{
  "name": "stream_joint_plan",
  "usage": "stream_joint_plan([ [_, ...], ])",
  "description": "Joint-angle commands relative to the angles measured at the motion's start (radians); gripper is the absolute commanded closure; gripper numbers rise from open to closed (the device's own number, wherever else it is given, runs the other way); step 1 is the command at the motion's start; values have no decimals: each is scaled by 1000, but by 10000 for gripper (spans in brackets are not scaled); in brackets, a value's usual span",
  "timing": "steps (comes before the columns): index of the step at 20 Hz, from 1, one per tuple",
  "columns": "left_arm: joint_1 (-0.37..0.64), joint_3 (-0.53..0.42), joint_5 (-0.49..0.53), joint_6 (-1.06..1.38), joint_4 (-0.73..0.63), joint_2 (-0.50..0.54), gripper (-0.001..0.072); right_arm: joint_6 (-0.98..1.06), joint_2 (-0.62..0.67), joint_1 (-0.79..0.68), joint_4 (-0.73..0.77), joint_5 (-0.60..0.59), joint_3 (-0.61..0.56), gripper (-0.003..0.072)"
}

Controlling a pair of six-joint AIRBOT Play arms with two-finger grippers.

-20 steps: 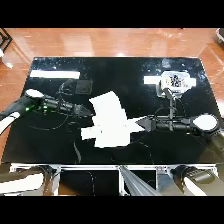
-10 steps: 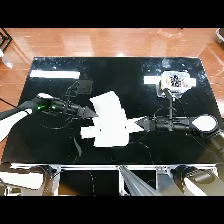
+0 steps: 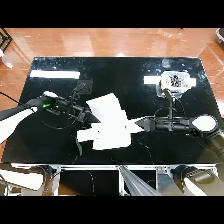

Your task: Fold the box and place the chain.

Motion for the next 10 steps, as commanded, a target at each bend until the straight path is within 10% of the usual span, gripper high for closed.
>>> stream_joint_plan([
  [1,-8,2,-40,34,0,-2,120,0,1,0,-1,-3,0,667],
  [10,-95,2,-10,41,79,-2,275,0,1,0,-18,-7,0,666],
])
